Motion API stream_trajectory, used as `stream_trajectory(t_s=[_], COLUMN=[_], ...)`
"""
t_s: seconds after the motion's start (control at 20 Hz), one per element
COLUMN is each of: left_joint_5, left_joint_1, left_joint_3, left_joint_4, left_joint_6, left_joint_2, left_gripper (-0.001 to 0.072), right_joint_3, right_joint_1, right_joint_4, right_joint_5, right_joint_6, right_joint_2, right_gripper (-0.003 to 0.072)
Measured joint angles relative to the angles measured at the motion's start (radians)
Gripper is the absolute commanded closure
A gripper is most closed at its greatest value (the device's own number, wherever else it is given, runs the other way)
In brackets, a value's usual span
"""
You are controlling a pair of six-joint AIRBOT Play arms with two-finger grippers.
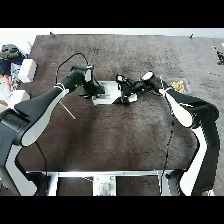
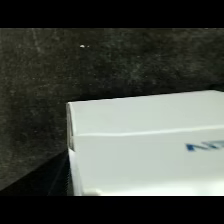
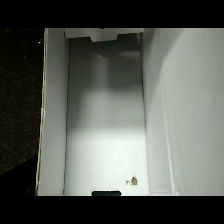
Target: Fold the box and place the chain.
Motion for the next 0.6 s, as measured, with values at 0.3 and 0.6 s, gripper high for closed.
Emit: stream_trajectory(t_s=[0.3, 0.6], left_joint_5=[-0.031, -0.063], left_joint_1=[-0.009, -0.011], left_joint_3=[0.028, 0.035], left_joint_4=[0.080, 0.103], left_joint_6=[-0.092, -0.121], left_joint_2=[-0.018, -0.036], left_gripper=[0.0357, 0.0576], right_joint_3=[0.000, 0.000], right_joint_1=[0.000, 0.000], right_joint_4=[0.000, 0.000], right_joint_5=[0.000, 0.000], right_joint_6=[0.000, 0.000], right_joint_2=[0.000, 0.000], right_gripper=[0.0228, 0.0228])
